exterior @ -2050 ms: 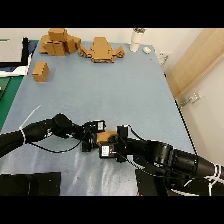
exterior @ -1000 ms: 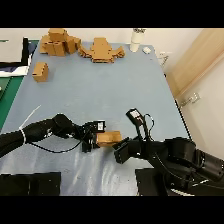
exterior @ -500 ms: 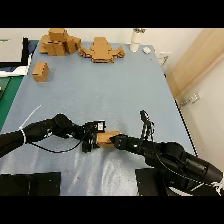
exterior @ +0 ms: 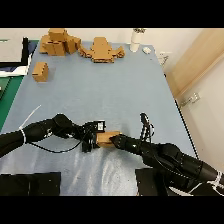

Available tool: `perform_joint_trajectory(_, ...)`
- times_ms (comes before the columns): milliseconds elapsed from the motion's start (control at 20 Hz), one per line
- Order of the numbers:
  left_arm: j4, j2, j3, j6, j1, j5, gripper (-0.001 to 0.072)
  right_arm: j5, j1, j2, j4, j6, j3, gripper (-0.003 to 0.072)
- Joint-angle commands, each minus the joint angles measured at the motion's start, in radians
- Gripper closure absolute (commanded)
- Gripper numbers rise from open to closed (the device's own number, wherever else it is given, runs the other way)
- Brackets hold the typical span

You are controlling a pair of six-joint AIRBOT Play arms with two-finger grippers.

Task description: Fold the box.

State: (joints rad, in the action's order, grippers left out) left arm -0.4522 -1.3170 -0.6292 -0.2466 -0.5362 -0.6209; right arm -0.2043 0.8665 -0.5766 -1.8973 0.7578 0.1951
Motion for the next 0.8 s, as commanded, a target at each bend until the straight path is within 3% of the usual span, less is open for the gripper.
perform_joint_trajectory(0, 0.0, 0.0, -0.001, 0.0, 0.0, 0.0, 0.0324, -0.014, 0.002, -0.009, -0.003, -0.001, -0.002, 0.0685)
perform_joint_trajectory(750, 0.0, 0.0, -0.001, 0.0, 0.0, 0.0, 0.0324, -0.014, 0.002, -0.042, -0.003, 0.002, -0.008, 0.0686)
